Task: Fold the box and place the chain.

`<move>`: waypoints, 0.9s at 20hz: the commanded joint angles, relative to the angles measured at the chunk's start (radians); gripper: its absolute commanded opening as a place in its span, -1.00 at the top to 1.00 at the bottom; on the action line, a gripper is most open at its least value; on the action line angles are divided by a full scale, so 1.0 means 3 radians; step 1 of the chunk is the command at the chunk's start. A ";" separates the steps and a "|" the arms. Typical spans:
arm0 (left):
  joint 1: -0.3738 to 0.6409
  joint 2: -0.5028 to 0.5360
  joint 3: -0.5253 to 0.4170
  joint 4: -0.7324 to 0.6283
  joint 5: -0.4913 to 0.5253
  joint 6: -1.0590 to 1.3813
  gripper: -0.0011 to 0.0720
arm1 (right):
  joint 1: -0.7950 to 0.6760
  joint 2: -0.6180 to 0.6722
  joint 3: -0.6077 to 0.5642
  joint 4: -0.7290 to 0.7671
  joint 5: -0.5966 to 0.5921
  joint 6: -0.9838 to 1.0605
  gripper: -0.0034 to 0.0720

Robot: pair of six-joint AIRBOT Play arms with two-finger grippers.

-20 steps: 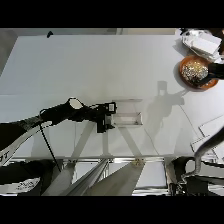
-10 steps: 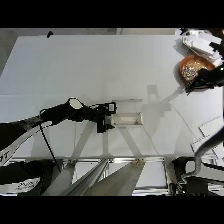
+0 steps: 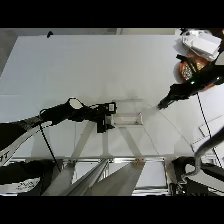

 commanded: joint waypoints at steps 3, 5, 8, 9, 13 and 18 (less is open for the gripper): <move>0.0001 0.0003 0.0000 0.0000 0.0000 0.0001 0.09 | 0.0432 0.0360 -0.0476 0.0364 -0.0436 0.0032 0.88; 0.0001 0.0003 0.0000 0.0000 0.0001 0.0001 0.09 | 0.0627 0.0399 -0.0510 0.0402 -0.0532 0.0092 0.88; 0.0001 0.0001 0.0000 0.0000 0.0001 0.0001 0.09 | 0.0994 0.0401 -0.0514 0.0474 -0.0726 0.0149 0.88; 0.0001 0.0003 0.0000 0.0000 0.0001 0.0001 0.09 | 0.1136 0.0399 -0.0514 0.0477 -0.0816 0.0154 0.88; 0.0001 0.0003 0.0000 0.0000 0.0001 0.0001 0.09 | 0.1518 0.0399 -0.0514 0.0472 -0.1030 0.0177 0.88; 0.0001 0.0003 0.0000 0.0000 0.0001 0.0001 0.09 | 0.1835 0.0395 -0.0515 0.0439 -0.1392 0.0264 0.88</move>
